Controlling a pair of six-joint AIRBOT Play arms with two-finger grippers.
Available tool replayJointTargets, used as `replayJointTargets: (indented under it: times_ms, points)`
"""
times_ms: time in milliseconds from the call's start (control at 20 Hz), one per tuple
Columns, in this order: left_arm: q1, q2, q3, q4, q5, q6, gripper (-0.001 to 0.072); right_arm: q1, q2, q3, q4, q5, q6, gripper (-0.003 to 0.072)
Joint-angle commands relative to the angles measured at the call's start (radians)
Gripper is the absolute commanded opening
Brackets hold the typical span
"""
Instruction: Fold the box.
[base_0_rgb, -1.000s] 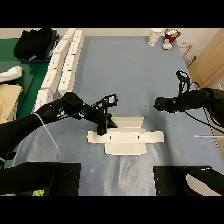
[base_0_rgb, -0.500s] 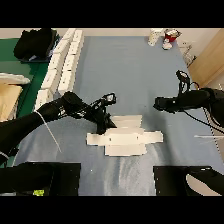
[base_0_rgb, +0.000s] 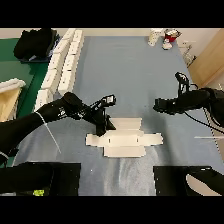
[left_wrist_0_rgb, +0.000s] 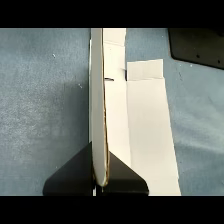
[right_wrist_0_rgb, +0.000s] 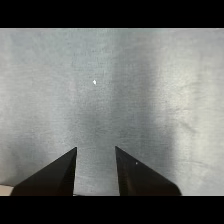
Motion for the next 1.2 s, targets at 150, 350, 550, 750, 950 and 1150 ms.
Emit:
replayJointTargets:
  times_ms: [150,350,550,750,950,1150]
  points:
    - [0.000,0.000,-0.037,0.007,-0.001,0.000,0.0012,0.001,0.000,0.001,0.006,-0.020,0.000,0.0364]
    - [0.001,0.000,-0.037,0.007,0.000,0.001,0.0012,0.001,0.000,0.001,0.028,-0.077,-0.003,0.0144]
    - [0.002,0.000,-0.037,0.006,-0.001,0.001,0.0012,0.003,0.002,0.001,0.104,-0.186,-0.083,0.0005]
    - [0.002,0.000,-0.037,0.006,0.001,0.001,0.0012,0.132,0.043,0.001,0.113,-0.277,-0.116,0.0004]
    - [0.002,0.000,-0.037,0.006,0.000,0.001,0.0012,0.372,0.166,0.001,-0.117,-0.296,0.127,0.0004]
    - [0.002,0.000,-0.037,0.006,-0.001,0.001,0.0012,0.721,0.263,-0.008,-0.323,-0.321,0.364,0.0004]
